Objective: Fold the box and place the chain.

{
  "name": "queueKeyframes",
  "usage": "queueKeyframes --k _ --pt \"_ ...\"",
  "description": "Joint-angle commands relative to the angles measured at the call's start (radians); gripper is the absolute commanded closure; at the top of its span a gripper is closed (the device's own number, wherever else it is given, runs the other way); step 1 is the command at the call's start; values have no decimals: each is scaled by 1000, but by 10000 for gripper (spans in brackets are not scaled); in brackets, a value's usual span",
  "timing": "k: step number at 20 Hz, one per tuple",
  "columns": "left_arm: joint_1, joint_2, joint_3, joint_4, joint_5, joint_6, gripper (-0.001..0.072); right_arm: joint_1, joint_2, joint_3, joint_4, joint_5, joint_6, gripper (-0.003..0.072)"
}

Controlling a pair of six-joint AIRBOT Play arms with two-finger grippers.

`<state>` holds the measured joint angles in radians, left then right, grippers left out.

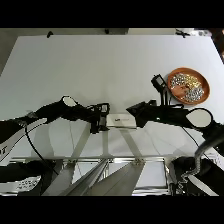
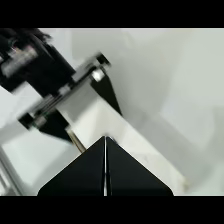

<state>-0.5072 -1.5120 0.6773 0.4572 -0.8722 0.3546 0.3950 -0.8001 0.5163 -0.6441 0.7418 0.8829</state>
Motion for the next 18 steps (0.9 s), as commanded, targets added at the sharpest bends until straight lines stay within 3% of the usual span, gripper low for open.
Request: queueKeyframes --k 1,4,8,9,11,14,18 --pt "0 1 0 1 0 0 507 -146 16 9 -370 301 296 677" --pt "0 1 0 0 0 0 507 -211 16 9 -511 468 329 677" --pt "0 1 1 -39 0 0 523 -216 16 9 -527 431 330 677" --pt "1 3 0 -44 -8 -15 682 -216 16 9 -527 413 336 677" --pt "5 29 1 -38 -6 -50 707 -216 16 9 -526 386 344 677" --pt "56 132 0 -13 15 -201 708 -216 16 9 -526 371 343 677" --pt "243 327 0 170 35 -527 708 -216 16 9 -527 362 343 677"
